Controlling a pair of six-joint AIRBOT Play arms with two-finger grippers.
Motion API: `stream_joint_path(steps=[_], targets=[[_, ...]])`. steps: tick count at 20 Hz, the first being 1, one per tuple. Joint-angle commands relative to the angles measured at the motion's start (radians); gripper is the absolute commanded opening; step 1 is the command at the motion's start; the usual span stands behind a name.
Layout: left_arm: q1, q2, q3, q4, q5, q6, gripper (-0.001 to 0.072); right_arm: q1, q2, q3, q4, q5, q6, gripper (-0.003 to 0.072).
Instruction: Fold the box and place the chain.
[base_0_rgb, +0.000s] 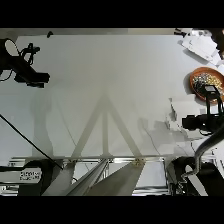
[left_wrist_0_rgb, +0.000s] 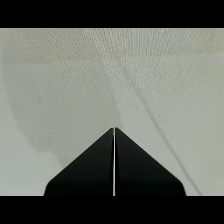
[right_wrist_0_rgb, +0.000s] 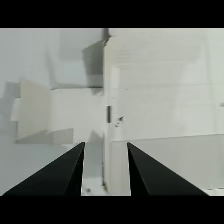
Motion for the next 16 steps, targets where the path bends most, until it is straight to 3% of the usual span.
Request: stream_joint_path(steps=[1,2,3,8,11,16], targets=[[0.001,-0.001,0.000,0.000,0.000,0.000,0.0012,-0.001,-0.052,0.001,-0.256,-0.051,-0.012,0.0324],[0.001,-0.001,0.000,0.000,0.000,0.000,0.0012,-0.011,-0.070,0.001,-0.301,-0.061,-0.013,0.0422],[0.001,-0.001,0.000,0.000,0.000,0.000,0.0012,-0.040,-0.091,0.008,-0.340,-0.075,-0.023,0.0460],[0.001,-0.001,0.000,0.000,0.000,0.000,0.0012,-0.366,-0.254,0.203,-0.284,-0.188,-0.208,0.0460],[0.001,-0.001,0.000,0.000,0.000,0.000,0.0012,-0.588,-0.459,0.365,-0.136,-0.089,-0.383,0.0461],[0.001,-0.001,0.000,0.000,0.000,0.000,0.0012,-0.748,-0.744,0.523,-0.160,0.052,-0.456,0.0477]])
